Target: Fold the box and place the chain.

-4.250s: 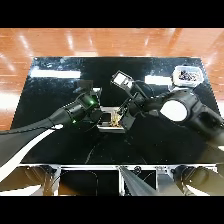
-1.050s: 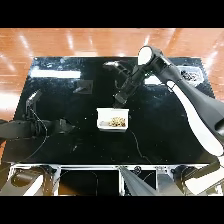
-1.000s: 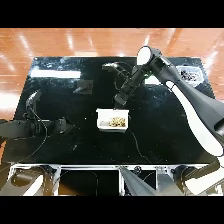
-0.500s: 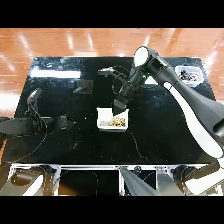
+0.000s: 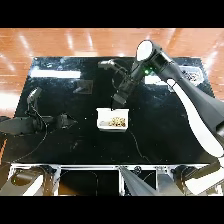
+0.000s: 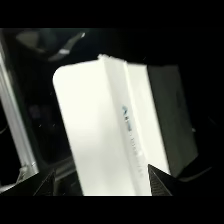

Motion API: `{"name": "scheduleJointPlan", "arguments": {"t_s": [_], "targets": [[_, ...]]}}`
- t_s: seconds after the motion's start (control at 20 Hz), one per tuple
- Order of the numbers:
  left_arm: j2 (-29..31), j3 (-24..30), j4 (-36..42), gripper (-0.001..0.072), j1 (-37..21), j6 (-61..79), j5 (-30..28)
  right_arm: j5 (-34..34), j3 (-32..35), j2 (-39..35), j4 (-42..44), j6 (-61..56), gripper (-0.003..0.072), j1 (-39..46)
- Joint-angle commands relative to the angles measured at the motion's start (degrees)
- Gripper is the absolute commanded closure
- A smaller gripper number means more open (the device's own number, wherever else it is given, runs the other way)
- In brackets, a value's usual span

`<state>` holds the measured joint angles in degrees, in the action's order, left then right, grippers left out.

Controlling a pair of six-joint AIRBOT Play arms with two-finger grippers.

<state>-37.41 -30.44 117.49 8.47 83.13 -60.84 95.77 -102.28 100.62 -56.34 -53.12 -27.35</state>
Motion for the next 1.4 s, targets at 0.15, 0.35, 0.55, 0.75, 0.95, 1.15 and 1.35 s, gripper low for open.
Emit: {"name": "scheduleJointPlan", "arguments": {"t_s": [0.15, 0.35, 0.55, 0.75, 0.95, 1.15, 1.35], "targets": [[-0.02, 0.02, 0.63, 0.0079, -0.04, 0.00, 0.00, 0.02, -1.09, 2.80, -5.11, -1.53, -0.0021, 0.70], [-0.02, 0.02, 1.57, 0.0079, -0.04, 0.00, 0.00, 1.60, 2.58, 2.84, -4.76, -1.64, -0.0021, -0.55], [-0.02, 0.04, 1.57, 0.0079, -0.04, 0.00, 0.02, 4.02, 2.84, 2.62, -4.52, -2.78, -0.0021, -1.33], [-0.02, 0.04, 1.55, 0.0079, -0.04, 0.02, 0.00, 4.31, 2.84, 2.51, -4.96, -3.19, -0.0021, -2.56], [-0.02, 0.04, 1.53, 0.0079, -0.04, 0.07, 0.02, 4.11, 2.84, 2.49, -5.49, -3.13, -0.0020, -4.87], [-0.02, 0.04, 1.53, 0.0079, -0.04, 0.48, 0.04, 1.70, 2.86, 2.49, -9.81, -2.93, -0.0019, -6.38], [-0.02, 0.04, 1.57, 0.0079, -0.04, 0.48, 0.02, 1.36, 2.84, 2.49, -10.32, -2.43, 0.0209, -6.36]]}}
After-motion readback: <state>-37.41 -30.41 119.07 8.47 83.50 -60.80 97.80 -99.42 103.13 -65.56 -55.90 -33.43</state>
